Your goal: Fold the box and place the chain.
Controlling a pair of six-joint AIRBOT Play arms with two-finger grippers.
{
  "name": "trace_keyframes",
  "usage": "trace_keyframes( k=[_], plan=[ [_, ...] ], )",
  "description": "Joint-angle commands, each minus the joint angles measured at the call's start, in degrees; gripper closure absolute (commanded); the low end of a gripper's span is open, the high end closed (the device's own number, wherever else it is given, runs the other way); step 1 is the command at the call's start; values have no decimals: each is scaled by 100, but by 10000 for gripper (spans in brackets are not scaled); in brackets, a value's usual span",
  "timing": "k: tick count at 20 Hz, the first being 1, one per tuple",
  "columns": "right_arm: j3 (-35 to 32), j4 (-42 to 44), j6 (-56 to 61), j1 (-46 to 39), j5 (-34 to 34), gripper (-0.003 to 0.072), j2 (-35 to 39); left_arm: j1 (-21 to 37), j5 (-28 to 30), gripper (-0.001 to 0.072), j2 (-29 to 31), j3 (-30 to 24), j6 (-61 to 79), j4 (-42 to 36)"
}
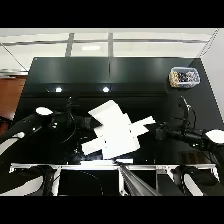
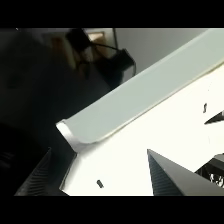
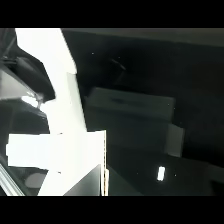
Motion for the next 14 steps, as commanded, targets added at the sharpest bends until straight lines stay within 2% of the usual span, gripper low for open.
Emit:
trace_keyframes(
  k=[1,4,8,11,13,14],
  plan=[
    [-4,11,186,26,11,673,11,-127,-192,6,-514,-2,649,-501],
    [-4,11,236,26,72,673,11,-136,-776,6,-669,-2,1659,-846],
    [-4,9,350,26,151,673,11,-181,-920,6,-767,-2,2553,-1526],
    [-4,9,385,24,149,673,11,-243,-1228,11,-767,-2,2850,-1180],
    [-4,9,385,24,146,673,11,-232,-1349,60,-767,-2,2852,-828],
    [-4,4,385,26,146,674,11,-234,-1344,138,-767,-2,2852,-680]
  ],
)
